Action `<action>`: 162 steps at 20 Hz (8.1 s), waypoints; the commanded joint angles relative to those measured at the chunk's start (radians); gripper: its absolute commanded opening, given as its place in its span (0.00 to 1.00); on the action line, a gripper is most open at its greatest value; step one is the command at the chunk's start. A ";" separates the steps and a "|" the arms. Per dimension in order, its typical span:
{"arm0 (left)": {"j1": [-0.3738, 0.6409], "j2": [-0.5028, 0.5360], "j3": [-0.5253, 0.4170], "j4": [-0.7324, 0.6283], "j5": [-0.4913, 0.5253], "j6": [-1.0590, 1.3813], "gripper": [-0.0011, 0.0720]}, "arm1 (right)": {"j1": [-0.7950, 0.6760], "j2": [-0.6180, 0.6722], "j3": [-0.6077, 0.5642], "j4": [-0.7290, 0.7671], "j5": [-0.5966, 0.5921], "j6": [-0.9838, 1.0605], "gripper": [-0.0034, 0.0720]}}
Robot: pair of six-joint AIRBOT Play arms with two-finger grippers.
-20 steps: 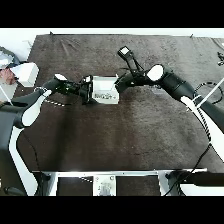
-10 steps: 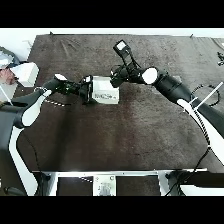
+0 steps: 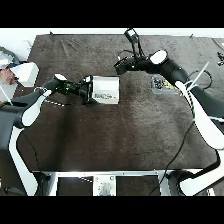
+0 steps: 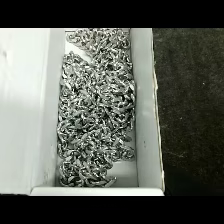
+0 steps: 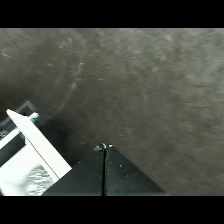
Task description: Fold the box and place the chain.
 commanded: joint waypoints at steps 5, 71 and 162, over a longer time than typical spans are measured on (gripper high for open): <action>0.000 0.000 0.000 0.000 0.000 0.000 0.51 | -0.082 -0.192 0.162 0.161 0.315 -0.032 0.13; 0.000 0.000 0.000 0.000 0.000 0.000 0.51 | 0.119 -0.188 0.159 -0.256 0.411 -0.324 0.44; 0.892 0.863 -0.808 0.586 0.336 -1.214 0.02 | 0.029 0.932 -0.534 -0.114 0.307 0.021 0.02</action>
